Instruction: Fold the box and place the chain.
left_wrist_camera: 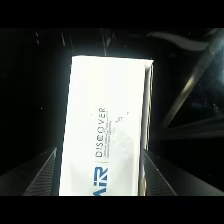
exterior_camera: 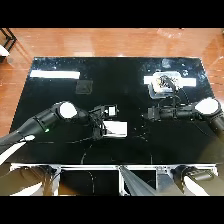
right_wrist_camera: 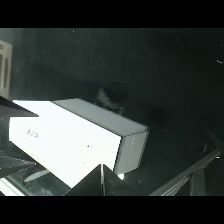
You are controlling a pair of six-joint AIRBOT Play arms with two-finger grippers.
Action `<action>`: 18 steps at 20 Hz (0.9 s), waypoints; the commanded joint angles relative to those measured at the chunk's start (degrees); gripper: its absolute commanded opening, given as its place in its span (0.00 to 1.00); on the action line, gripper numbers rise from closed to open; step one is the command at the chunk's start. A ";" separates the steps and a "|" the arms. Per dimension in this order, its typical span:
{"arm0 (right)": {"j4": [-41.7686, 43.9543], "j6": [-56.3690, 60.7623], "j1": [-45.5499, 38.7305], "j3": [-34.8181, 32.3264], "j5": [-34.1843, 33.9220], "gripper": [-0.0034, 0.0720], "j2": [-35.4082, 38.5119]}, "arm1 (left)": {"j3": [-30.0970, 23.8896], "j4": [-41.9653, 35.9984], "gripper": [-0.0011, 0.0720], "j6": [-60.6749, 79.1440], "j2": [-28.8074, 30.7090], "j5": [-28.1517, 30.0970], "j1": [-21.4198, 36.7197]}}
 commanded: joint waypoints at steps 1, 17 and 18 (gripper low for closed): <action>-0.02 0.02 -0.02 0.00 -0.13 0.07 0.04 | 0.59 2.93 0.89 -0.17 -0.81 -2.51 -0.02; -0.04 0.00 -0.02 0.00 -0.31 0.07 0.02 | 0.59 2.89 0.89 -0.17 -1.97 -0.39 -0.02; -0.02 0.00 -0.02 0.00 -0.31 0.07 0.04 | 0.59 2.89 0.89 -0.17 -2.19 -0.42 -0.02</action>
